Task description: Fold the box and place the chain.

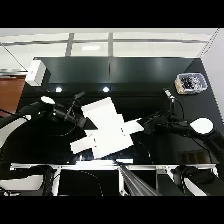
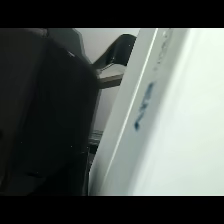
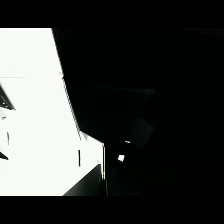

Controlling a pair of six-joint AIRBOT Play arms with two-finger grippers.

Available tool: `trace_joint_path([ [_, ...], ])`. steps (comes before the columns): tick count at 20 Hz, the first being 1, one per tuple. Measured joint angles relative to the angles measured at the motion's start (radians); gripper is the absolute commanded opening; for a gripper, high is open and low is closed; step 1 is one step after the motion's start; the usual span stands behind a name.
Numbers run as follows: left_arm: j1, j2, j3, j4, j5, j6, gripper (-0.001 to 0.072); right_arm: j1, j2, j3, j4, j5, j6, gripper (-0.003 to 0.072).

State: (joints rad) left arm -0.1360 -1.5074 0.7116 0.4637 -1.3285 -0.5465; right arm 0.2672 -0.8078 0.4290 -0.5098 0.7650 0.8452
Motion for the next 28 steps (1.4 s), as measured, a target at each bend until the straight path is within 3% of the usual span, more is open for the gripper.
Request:
trace_joint_path([
  [10,-0.002,-0.002,0.021,0.055,-0.009,0.005,0.0162,0.000,0.000,0.000,-0.001,0.002,0.001,0.0014],
  [11,-0.006,-0.002,0.022,0.063,-0.009,0.005,0.0056,0.000,0.000,0.000,-0.001,0.002,0.002,0.0014],
  [14,-0.026,-0.002,0.025,0.079,-0.016,0.020,0.0026,0.000,0.000,0.000,-0.005,0.004,0.005,0.0019],
  [15,-0.027,-0.002,0.027,0.090,-0.008,0.021,0.0025,0.000,0.000,0.000,-0.010,0.003,0.010,0.0125],
  [16,-0.031,-0.002,0.027,0.106,0.003,0.018,0.0025,0.000,0.000,0.001,-0.011,0.003,0.013,0.0405],
  [17,-0.032,0.000,0.027,0.113,0.006,0.019,0.0024,0.000,0.000,0.005,-0.016,0.003,0.020,0.0562],
  [22,-0.057,0.037,0.030,0.127,0.037,0.029,0.0023,-0.054,0.000,0.097,-0.087,0.111,0.031,0.0561],
  [28,-0.145,0.173,0.030,0.180,0.162,0.158,0.0025,-0.221,0.001,0.267,-0.348,0.249,0.033,0.0554],
])
